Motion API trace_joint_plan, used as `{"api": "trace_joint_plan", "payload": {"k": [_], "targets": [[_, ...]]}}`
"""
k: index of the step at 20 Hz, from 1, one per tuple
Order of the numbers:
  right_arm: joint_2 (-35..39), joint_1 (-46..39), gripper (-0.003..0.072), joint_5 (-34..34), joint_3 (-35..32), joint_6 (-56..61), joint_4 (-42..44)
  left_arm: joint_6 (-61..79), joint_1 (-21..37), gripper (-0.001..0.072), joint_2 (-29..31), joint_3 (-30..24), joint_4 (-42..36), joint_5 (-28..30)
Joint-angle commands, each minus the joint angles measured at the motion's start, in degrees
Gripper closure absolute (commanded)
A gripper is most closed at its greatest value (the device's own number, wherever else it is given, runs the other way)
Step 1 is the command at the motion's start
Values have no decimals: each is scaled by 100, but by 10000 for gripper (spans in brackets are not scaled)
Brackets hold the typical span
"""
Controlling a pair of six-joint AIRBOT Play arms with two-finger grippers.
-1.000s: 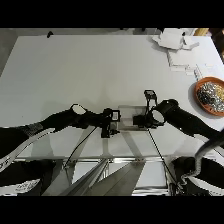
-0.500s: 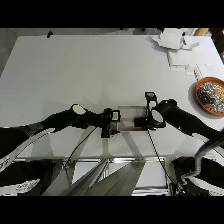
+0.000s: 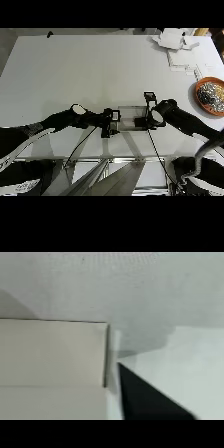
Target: Fold the box and place the chain.
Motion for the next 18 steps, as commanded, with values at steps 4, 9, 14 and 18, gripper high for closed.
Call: {"api": "trace_joint_plan", "payload": {"k": [4, 9, 14, 18], "targets": [[555, -94, 281, 446, 310, -1429, -2, 0, 0, 503, -2, 0, -2, 2], [1178, -1097, 289, 1626, 1392, -2638, -426, 0, 0, 503, -2, 0, -2, 2], [1270, -3222, 301, 905, 1580, -3432, -1298, 0, 0, 503, -2, 0, 0, 4], [1049, -4889, 360, -597, 1580, -3543, -1274, 0, 0, 503, -2, 0, 0, 4]]}}
